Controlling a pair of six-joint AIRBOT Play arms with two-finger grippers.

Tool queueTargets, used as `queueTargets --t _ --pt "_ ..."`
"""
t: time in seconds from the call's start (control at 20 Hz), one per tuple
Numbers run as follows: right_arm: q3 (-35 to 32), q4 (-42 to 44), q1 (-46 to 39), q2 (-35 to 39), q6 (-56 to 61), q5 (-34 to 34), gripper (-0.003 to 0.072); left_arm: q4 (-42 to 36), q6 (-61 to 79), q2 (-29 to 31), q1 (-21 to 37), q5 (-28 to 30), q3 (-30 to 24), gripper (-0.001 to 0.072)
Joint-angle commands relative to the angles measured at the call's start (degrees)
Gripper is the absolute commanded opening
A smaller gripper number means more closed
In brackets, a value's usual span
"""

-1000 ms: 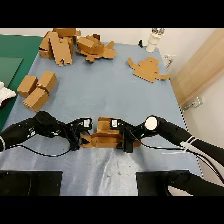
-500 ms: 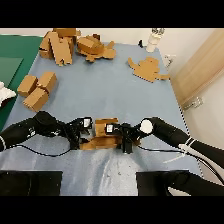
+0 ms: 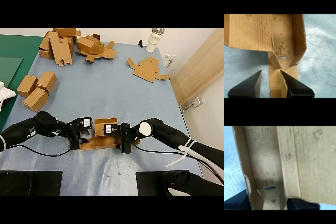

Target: Fold the box.

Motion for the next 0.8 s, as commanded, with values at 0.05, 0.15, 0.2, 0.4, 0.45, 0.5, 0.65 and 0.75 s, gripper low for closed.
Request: queueTargets --t 0.05,0.15,0.2,0.4,0.45,0.5,0.65,0.75 --pt "0.0 -0.6 0.0 0.0 3.1 -1.0 0.0442 0.0 0.0 0.1 0.1 4.8 0.0 0.0346" --pt "0.0 -0.9 -0.1 0.0 6.2 -0.9 0.0442 0.1 0.0 0.1 0.1 3.6 0.0 0.0346" --pt "-0.2 -1.2 -0.1 0.0 7.0 -1.0 0.0442 0.1 0.0 0.1 0.1 3.3 0.0 0.0346" --pt "-0.3 -1.1 -0.1 -0.1 7.5 -0.9 0.0442 0.0 0.0 0.2 0.1 2.0 0.5 0.0346" --pt "-0.3 -1.1 -0.1 0.0 7.5 -0.9 0.0442 0.0 0.0 0.3 0.1 0.1 1.0 0.0346" --pt "-0.3 -1.1 -0.1 -0.1 7.5 -0.9 0.0442 0.0 0.0 0.5 0.0 -0.6 1.1 0.0346" --pt "-0.3 -1.1 -0.1 -0.1 7.5 -0.9 0.0442 0.0 0.0 0.4 0.0 -0.9 1.2 0.0366" --pt "-0.3 -1.1 -0.1 -0.1 7.4 -0.9 0.0443 0.8 0.0 0.4 0.0 -2.4 1.2 0.0366"
